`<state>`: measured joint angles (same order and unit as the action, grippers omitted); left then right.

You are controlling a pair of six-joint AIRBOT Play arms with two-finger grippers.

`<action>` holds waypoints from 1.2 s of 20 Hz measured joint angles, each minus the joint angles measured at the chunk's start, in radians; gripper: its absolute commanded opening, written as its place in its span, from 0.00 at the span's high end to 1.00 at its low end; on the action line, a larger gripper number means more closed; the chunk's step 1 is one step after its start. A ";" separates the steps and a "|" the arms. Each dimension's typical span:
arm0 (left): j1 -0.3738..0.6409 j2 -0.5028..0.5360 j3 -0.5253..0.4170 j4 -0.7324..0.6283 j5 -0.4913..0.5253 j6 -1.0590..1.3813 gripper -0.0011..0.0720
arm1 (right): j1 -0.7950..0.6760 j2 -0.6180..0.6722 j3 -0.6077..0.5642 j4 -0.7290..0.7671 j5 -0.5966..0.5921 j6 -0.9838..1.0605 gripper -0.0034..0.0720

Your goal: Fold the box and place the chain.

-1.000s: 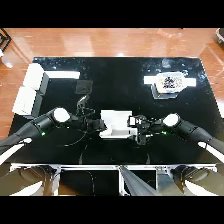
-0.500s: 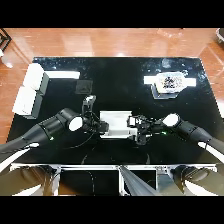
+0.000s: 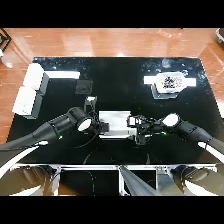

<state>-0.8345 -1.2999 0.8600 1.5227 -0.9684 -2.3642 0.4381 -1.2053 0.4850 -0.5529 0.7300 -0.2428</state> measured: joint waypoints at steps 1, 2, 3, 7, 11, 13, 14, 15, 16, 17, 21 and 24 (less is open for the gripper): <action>-0.006 -0.013 0.012 0.003 -0.006 -0.008 0.37 | 0.000 0.000 0.000 -0.001 -0.001 0.000 0.35; -0.011 -0.026 0.026 0.006 -0.011 -0.013 0.37 | 0.000 0.000 0.000 -0.003 -0.002 0.000 0.35; -0.015 -0.039 0.040 0.008 -0.011 -0.018 0.38 | 0.000 0.000 0.000 -0.005 -0.005 0.000 0.35; -0.028 -0.085 0.082 0.006 -0.037 -0.025 0.50 | 0.000 0.000 0.000 -0.003 -0.004 0.000 0.35; -0.035 -0.102 0.098 0.003 -0.047 -0.029 0.51 | 0.000 0.000 0.000 -0.002 -0.003 0.001 0.35; -0.037 -0.106 0.100 0.003 -0.045 -0.030 0.58 | 0.000 0.000 0.000 -0.002 -0.002 0.001 0.35; -0.037 -0.106 0.101 0.002 -0.042 -0.029 0.58 | 0.000 0.000 0.000 -0.001 -0.002 0.001 0.35; -0.037 -0.107 0.101 0.002 -0.041 -0.030 0.58 | 0.000 0.000 0.000 -0.001 -0.002 0.001 0.35; -0.037 -0.108 0.101 0.002 -0.037 -0.030 0.58 | 0.000 0.000 0.000 -0.002 -0.002 0.001 0.35; -0.037 -0.108 0.102 0.002 -0.037 -0.030 0.58 | 0.000 0.000 0.000 -0.002 -0.002 0.001 0.35; -0.037 -0.122 0.103 -0.005 -0.029 -0.032 0.58 | 0.000 0.000 0.000 -0.002 -0.001 0.001 0.35; -0.037 -0.130 0.103 -0.010 -0.028 -0.031 0.58 | 0.000 0.000 0.000 -0.001 -0.001 0.001 0.35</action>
<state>-0.8711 -1.4296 0.9634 1.5131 -0.9966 -2.3955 0.4381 -1.2053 0.4850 -0.5541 0.7288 -0.2420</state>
